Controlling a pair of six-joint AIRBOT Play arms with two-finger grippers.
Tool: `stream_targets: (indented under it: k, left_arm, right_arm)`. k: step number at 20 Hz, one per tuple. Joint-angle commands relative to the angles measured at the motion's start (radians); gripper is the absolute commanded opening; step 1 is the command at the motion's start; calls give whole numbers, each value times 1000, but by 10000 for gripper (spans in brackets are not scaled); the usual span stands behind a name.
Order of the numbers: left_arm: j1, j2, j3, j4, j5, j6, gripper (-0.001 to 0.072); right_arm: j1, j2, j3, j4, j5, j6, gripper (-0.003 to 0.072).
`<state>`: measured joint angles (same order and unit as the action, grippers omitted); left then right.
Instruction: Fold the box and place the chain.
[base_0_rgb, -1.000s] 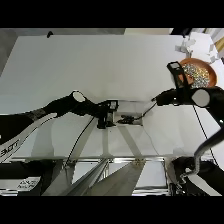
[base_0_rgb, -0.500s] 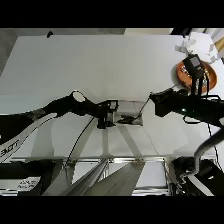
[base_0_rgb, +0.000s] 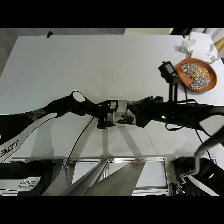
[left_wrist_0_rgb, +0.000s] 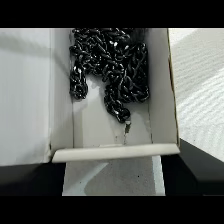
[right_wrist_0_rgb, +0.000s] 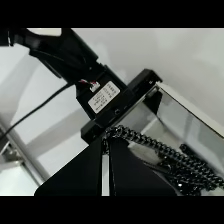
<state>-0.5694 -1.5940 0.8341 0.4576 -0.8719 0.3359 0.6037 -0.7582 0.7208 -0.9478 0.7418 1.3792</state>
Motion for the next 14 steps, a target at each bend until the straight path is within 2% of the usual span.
stream_targets:
  k: [1,3,5,7,9,10,14]
  left_arm:
    - [0,1,0,0,0,0,210]
    - [0,1,0,0,0,0,210]
    - [0,1,0,0,0,0,210]
    - [0,1,0,0,0,0,210]
    - [0,1,0,0,0,0,210]
    - [0,1,0,0,0,0,210]
    - [0,1,0,0,0,0,210]
  right_arm:
    - [56,-124,1,13,-26,0,20]
    - [71,-204,1,9,-24,0,24]
    - [70,-269,1,3,-26,0,136]
    - [69,-294,1,-19,-44,0,143]
    - [69,-286,1,-16,-65,1,217]
    - [69,-274,1,-17,-65,1,229]
    - [-1,-167,8,-26,-12,0,229]
